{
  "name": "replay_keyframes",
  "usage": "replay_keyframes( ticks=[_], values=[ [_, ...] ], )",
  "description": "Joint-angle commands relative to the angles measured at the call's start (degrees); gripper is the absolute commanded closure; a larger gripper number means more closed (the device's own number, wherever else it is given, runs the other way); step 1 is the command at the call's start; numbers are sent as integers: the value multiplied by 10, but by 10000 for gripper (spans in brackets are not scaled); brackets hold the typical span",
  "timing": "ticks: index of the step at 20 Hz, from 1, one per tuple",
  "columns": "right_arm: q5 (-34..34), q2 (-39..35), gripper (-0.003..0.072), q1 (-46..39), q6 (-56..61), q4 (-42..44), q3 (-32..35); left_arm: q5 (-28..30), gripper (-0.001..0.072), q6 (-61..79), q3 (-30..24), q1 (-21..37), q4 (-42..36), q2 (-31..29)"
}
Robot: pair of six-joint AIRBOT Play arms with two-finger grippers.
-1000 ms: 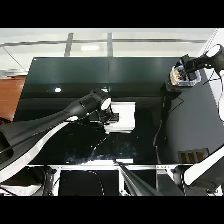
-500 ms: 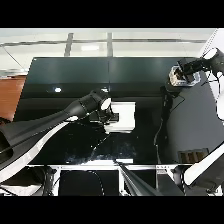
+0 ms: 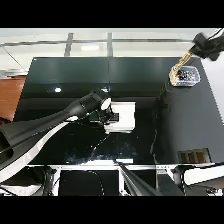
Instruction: Fold the box and place the chain.
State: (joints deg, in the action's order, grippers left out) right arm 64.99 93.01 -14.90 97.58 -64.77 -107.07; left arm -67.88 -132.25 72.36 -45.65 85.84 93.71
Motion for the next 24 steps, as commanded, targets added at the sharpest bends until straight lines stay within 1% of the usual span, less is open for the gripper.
replay_keyframes(
  ticks=[1, 5, 8, 13, 19, 24],
  values=[
    [17, -111, 671, 0, -56, -4, 0, 1, 679, 0, 0, 0, 0, 0],
    [36, -196, 671, 0, -69, 4, 0, 1, 679, 0, 0, 0, 0, 0],
    [44, -243, 672, 0, -88, 51, 0, 1, 679, 0, 0, 0, 0, 0],
    [68, -291, 672, 3, -107, 126, 0, 1, 679, 0, 0, 0, 0, 0],
    [96, -336, 671, 92, -115, 117, 3, 1, 679, 0, 0, 1, 0, 0],
    [122, -352, 671, 151, -116, 107, 6, 0, 679, 0, 0, 1, 0, 0]
  ],
)
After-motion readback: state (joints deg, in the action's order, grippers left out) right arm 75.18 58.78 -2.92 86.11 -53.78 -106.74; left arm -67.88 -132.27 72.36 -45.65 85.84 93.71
